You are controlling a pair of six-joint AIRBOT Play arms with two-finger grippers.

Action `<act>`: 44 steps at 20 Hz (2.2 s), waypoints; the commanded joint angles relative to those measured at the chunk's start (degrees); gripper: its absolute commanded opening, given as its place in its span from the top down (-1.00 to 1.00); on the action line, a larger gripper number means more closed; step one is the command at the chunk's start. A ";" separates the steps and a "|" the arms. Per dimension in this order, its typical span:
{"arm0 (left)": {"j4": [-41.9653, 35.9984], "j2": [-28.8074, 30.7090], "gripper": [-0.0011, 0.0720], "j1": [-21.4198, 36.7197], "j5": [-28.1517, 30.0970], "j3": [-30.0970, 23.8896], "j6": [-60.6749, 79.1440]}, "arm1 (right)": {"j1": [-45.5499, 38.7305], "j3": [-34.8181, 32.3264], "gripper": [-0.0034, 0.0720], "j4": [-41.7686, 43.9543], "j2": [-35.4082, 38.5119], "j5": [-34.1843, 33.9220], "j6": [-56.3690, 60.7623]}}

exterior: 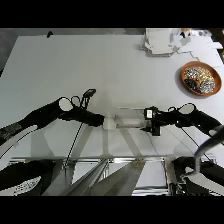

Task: Fold the box and place the chain.

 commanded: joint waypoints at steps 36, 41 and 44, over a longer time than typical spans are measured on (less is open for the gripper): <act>7.76 -4.09 -0.29 -14.34 5.46 12.37 -19.65 | -0.02 -0.02 -0.34 0.04 0.00 0.00 0.00; 15.72 -4.85 -0.28 -16.24 3.61 14.36 -30.60 | -0.02 -0.02 -0.34 0.02 0.00 0.00 0.00; 22.18 -5.44 -0.28 -17.27 -0.11 16.83 -39.23 | -0.02 -0.02 -0.34 0.02 0.00 0.00 0.00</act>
